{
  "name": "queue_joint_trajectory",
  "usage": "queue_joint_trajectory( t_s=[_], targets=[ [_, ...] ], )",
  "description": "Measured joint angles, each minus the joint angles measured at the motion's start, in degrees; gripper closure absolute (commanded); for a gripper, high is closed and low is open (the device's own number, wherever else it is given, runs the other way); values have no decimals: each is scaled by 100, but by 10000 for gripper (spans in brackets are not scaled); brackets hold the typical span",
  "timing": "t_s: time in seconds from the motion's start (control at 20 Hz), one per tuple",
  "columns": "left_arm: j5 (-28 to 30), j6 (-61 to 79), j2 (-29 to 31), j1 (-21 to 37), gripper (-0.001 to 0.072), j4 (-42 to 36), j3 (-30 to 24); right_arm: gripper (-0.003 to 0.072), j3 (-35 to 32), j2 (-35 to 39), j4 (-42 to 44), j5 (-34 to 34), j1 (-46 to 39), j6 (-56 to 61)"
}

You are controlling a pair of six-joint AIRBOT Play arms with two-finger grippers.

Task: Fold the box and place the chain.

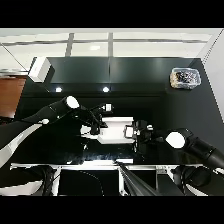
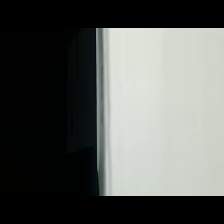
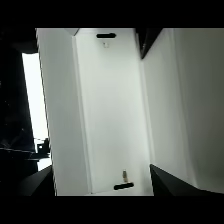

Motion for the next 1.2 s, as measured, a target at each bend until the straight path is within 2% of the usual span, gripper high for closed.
queue_joint_trajectory(
  t_s=[0.25,0.45,0.7,0.85,1.2],
  targets=[
    [0,-4,0,0,681,0,2,-16,140,74,-442,-2,-297,479],
    [0,-13,0,0,681,0,2,-16,166,20,-275,48,-581,562],
    [4,-7,0,0,681,0,2,-15,170,-402,1038,157,-1075,-741],
    [-4,7,0,0,681,0,2,-15,170,-780,1912,494,-1252,-1827],
    [-9,11,2,0,681,2,2,-15,170,-1443,2232,791,-1333,-3034]
  ],
)
